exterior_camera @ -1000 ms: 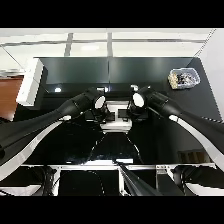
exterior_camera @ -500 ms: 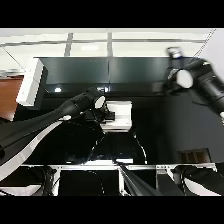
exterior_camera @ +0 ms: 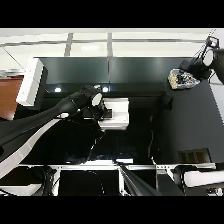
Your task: Fold the box and place the chain.
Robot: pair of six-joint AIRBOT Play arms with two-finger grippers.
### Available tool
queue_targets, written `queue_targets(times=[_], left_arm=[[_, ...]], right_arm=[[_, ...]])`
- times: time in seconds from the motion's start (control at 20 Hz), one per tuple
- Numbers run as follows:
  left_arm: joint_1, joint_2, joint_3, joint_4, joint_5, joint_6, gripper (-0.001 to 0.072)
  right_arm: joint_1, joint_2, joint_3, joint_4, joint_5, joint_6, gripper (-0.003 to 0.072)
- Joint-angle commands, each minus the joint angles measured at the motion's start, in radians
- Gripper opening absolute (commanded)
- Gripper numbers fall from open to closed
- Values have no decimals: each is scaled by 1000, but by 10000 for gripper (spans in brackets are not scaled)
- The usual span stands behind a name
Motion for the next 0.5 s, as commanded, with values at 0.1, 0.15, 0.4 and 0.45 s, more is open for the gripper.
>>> queue_targets(times=[0.1, 0.15, 0.4, 0.45], left_arm=[[14, 0, 0, 1, 3, 3, 31], [14, 0, 0, 1, 3, 3, 31], [14, 0, 0, 0, 2, 3, 31], [14, 0, 0, 0, 2, 3, 31]], right_arm=[[-68, -354, 459, 26, 275, 79, 717], [-71, -394, 505, 6, 308, 92, 717], [-102, -461, 541, -16, 336, 175, 717], [-108, -465, 541, -16, 336, 175, 716]])
